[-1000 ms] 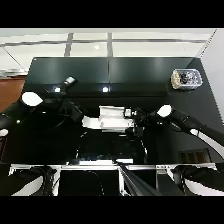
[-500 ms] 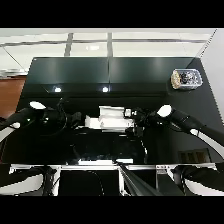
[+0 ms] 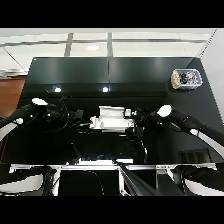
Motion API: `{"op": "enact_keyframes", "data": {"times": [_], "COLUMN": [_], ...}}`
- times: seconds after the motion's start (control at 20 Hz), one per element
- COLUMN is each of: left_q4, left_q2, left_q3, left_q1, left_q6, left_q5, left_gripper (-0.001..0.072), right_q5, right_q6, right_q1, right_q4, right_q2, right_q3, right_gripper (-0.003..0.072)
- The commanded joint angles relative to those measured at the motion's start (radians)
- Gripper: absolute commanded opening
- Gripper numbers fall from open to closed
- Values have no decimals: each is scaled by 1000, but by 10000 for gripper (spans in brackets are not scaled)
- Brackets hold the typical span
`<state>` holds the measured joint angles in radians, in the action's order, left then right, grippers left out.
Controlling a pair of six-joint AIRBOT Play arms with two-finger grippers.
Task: Fold the box and place the chain.
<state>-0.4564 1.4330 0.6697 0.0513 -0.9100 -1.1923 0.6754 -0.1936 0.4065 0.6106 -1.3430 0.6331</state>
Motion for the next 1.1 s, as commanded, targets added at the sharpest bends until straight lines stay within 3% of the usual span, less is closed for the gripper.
{"op": "enact_keyframes", "data": {"times": [0.0, 0.2, 0.35, 0.55, 0.7, 0.85, 0.9, 1.05], "left_q4": [-49, -225, -231, -173, 9, 150, 164, 170], "left_q2": [0, 3, 22, 65, 61, 61, 61, 61], "left_q3": [32, 29, 29, 29, 31, 44, 47, 50], "left_q1": [-29, -26, -11, 58, 63, 38, 34, 37], "left_q6": [23, -166, -197, -105, 124, 200, 200, 196], "left_q5": [-8, 172, 196, 137, 68, -34, -47, -50], "left_gripper": [23, 23, 23, 24, 23, 26, 67, 486], "right_q5": [0, 0, 0, 0, 0, 0, 0, 0], "right_q6": [0, 0, 0, 0, 0, 0, 0, 1], "right_q1": [0, 0, 0, 1, 1, 0, 0, 0], "right_q4": [0, 0, 0, 0, 0, 0, 0, 0], "right_q2": [0, 0, 0, 0, 0, 0, 0, 0], "right_q3": [0, -1, 0, 0, 0, -1, 0, 0], "right_gripper": [367, 367, 367, 367, 367, 367, 367, 367]}}
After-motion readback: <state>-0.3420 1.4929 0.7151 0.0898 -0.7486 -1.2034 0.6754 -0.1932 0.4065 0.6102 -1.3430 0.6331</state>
